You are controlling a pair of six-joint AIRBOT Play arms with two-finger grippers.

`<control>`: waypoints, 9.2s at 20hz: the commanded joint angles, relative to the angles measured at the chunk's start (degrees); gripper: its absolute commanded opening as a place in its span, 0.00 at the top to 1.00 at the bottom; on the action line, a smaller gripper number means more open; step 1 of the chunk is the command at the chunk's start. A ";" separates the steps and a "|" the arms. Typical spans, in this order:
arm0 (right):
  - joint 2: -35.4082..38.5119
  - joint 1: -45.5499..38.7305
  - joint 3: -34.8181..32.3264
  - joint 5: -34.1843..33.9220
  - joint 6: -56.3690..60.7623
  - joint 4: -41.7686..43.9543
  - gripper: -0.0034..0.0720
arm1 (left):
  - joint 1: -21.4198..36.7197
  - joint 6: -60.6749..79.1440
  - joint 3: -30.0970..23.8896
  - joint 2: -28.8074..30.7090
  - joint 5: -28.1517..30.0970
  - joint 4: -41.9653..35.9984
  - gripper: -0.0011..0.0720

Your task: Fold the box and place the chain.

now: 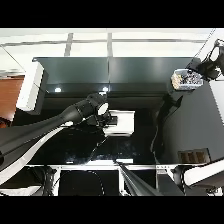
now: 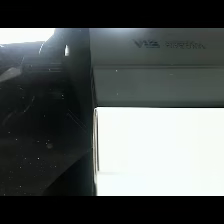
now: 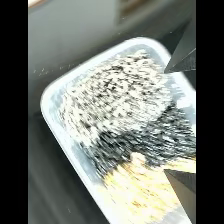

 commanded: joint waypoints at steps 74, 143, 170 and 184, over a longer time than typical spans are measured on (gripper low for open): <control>50.38 33.94 -29.16 10.84 -29.94 52.00 0.94 | 0.07 0.09 0.15 0.04 -2.97 -0.15 0.95; 49.68 25.46 -46.88 2.10 -25.22 28.39 0.63 | 26.60 148.19 -29.49 16.90 10.95 -50.07 0.01; 49.68 25.46 -46.97 2.27 -25.22 28.39 0.63 | 20.52 146.90 -28.65 12.02 19.69 -54.29 0.02; 48.00 26.84 -46.97 -0.90 -25.53 28.83 0.06 | 18.75 149.65 -28.65 12.04 20.04 -55.47 0.44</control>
